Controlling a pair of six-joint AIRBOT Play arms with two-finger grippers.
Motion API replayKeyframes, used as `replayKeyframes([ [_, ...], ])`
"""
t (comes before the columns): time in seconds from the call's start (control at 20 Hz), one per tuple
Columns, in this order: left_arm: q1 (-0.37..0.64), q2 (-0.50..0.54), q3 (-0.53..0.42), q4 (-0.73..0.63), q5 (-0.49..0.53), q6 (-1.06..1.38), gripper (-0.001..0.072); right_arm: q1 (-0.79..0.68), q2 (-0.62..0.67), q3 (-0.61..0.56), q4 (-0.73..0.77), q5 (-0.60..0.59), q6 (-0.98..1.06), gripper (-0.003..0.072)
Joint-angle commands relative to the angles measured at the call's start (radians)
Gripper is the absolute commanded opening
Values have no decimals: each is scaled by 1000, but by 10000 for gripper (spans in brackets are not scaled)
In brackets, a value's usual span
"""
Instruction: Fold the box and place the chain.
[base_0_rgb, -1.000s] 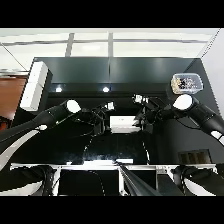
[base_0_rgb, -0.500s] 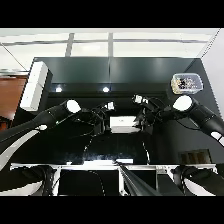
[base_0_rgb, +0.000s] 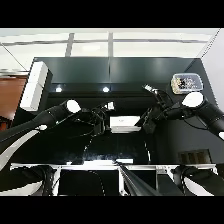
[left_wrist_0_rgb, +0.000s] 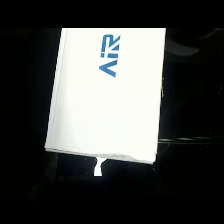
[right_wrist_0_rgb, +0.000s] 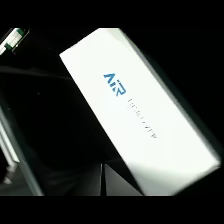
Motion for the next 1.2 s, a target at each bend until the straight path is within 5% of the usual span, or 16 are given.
replayKeyframes([
  [0.0,0,0,0,0,0,1,331,-10,-14,-87,262,-50,97,12],
  [0.2,0,0,0,0,-2,0,332,9,-95,-121,429,-120,105,13],
  [0.7,0,0,0,0,-4,0,333,26,-175,-121,295,-233,198,13],
  [1.15,0,0,1,0,-4,0,354,9,-162,-94,295,-164,173,12],
])
